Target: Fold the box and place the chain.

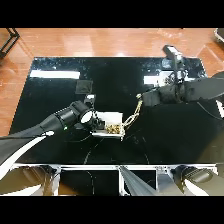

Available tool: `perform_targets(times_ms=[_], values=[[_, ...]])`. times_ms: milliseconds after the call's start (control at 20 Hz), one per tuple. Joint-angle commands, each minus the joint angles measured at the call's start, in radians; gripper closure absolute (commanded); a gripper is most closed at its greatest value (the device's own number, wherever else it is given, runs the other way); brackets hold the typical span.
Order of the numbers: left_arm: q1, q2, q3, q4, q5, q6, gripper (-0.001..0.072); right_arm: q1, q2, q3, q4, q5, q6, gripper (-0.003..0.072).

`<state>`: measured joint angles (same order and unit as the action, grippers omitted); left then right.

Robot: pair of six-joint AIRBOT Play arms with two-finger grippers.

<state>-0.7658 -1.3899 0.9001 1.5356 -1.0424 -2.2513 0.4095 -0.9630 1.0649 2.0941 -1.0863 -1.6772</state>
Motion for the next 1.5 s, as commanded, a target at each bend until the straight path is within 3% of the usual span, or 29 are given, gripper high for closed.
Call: perform_targets(times_ms=[0,250,550,800,1050,1100,1150,1200,1450], values=[[-0.001,0.0,0.001,0.0,0.006,0.0,0.0684,0.139,-0.001,-0.001,0.143,0.054,-0.029,0.0666],[-0.001,0.0,0.001,0.0,0.006,0.0,0.0684,0.225,-0.035,-0.001,0.183,0.066,-0.031,0.0667],[-0.001,0.0,0.001,0.0,0.013,0.0,0.0684,0.229,-0.097,-0.001,0.181,0.069,-0.045,0.0667],[-0.001,0.0,0.001,-0.002,0.013,0.0,0.0684,0.227,-0.193,-0.039,0.1,0.074,-0.05,0.0665],[-0.001,0.0,0.001,-0.003,0.013,0.0,0.0684,0.229,-0.232,-0.095,0.101,0.154,-0.05,0.0664],[-0.001,0.0,0.001,-0.003,0.013,0.0,0.0684,0.229,-0.232,-0.095,0.101,0.167,-0.05,0.0631],[-0.001,0.0,0.001,-0.003,0.013,0.0,0.0684,0.226,-0.232,-0.095,0.101,0.166,-0.05,0.0343],[-0.001,0.0,0.001,-0.003,0.013,0.0,0.0684,0.218,-0.232,-0.095,0.101,0.156,-0.046,0.0157],[-0.001,0.0,0.001,-0.003,0.012,0.0,0.0684,0.081,-0.175,-0.095,0.083,-0.065,-0.121,0.0152]])
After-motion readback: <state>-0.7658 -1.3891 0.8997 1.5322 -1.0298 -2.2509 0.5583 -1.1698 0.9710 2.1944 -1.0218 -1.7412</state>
